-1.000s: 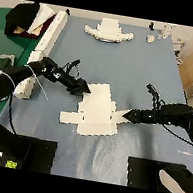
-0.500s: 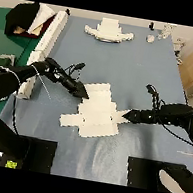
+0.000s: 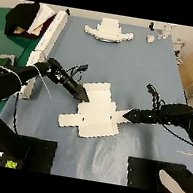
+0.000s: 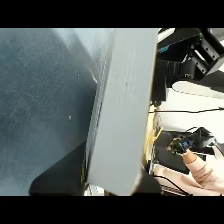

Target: Fold the box.

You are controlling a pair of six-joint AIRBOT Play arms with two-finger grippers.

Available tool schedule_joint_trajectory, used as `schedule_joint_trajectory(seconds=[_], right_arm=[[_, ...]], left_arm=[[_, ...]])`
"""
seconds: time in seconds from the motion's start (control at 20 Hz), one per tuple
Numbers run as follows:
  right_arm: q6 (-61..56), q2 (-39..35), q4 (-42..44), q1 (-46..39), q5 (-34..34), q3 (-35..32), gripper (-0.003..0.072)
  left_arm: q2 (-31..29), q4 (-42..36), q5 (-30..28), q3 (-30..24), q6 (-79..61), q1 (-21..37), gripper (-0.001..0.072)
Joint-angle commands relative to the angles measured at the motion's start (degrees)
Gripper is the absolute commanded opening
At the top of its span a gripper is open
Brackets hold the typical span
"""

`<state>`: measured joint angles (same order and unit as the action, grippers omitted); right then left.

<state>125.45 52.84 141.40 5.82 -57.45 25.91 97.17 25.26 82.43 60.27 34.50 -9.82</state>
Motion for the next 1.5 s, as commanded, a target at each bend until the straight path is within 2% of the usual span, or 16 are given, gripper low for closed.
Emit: schedule_joint_trajectory(seconds=[0.0,0.4,0.85,0.9,0.95,1.0,1.2,1.25,1.3,1.35,1.4,1.45], right_arm=[[0.0,0.0,0.0,0.0,0.0,0.0,0.0001],[0.0,0.0,-0.7,0.0,0.0,0.0,0.0001],[0.0,0.0,-1.5,0.0,0.1,0.0,0.0001],[0.0,0.0,-1.5,0.0,0.2,0.0,0.0001],[0.0,0.0,-1.5,0.0,0.2,0.0,0.0001],[0.0,0.0,-1.5,0.0,0.2,0.0,0.0001],[0.0,0.0,-1.5,0.0,0.9,0.0,0.0002],[0.0,0.0,-1.6,0.0,1.4,0.0,0.0026],[0.2,0.0,-2.1,0.0,2.1,0.0,0.0121],[0.2,0.0,-3.2,0.0,3.1,0.0,0.0254],[0.2,0.0,-4.9,0.0,4.6,0.0,0.0284],[0.1,0.0,-7.2,0.0,6.6,0.0,0.0284]], left_arm=[[0.0,0.0,-1.2,0.0,-0.7,-0.5,0.0165],[0.0,-2.2,-5.9,0.9,-0.4,-0.4,0.0176],[0.0,-1.2,-2.8,1.5,-0.7,-0.6,0.0172],[0.0,-0.5,-2.6,1.5,-0.7,-0.6,0.0163],[0.0,0.0,-2.4,1.5,-0.8,-0.6,0.0042],[0.0,0.1,-2.2,1.5,-1.1,-0.6,0.0013],[0.0,0.0,-2.4,1.5,-2.3,-0.7,0.0013],[0.0,0.0,-2.4,1.5,-2.4,-0.9,0.0013],[0.0,0.0,-2.4,1.5,-2.3,-0.9,0.0013],[0.0,0.0,-2.3,1.5,-2.1,-0.9,0.0013],[0.0,0.0,-3.3,1.5,-2.2,-0.9,0.0013],[0.0,-0.4,-4.0,1.5,-2.3,-0.9,0.0012]])
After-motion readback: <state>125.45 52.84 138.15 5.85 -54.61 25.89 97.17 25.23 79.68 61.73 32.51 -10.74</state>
